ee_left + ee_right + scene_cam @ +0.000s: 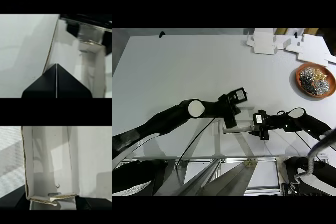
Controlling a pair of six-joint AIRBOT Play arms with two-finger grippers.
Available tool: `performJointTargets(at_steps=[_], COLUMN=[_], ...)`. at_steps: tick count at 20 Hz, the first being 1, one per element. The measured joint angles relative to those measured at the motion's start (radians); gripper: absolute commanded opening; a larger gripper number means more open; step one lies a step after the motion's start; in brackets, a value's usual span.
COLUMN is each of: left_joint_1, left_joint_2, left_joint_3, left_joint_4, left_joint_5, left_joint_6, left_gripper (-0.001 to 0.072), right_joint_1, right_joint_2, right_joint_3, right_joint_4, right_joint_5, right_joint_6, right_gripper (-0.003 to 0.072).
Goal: Fold the box and place the chain.
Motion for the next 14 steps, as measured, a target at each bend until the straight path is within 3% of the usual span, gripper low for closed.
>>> performJointTargets(at_steps=[4, 8, 11, 14], left_joint_1=[0.019, 0.025, 0.027, 0.027], left_joint_2=[-0.083, -0.102, -0.057, 0.027], left_joint_3=[0.0, 0.0, 0.0, 0.001], left_joint_4=[-0.075, -0.1, -0.083, 0.041], left_joint_5=[0.061, 0.076, 0.055, -0.059], left_joint_6=[-0.022, -0.029, -0.032, -0.05], left_gripper=[0.0004, 0.0006, 0.0006, 0.0006], right_joint_1=[0.0, 0.0, 0.0, 0.0], right_joint_2=[0.0, 0.0, 0.0, 0.0], right_joint_3=[0.0, 0.0, 0.0, 0.0], right_joint_4=[0.0, 0.0, 0.0, 0.0], right_joint_5=[0.0, 0.0, -0.001, 0.001], right_joint_6=[0.0, 0.0, 0.0, 0.0], right_gripper=[0.0396, 0.0396, 0.0396, 0.0396])
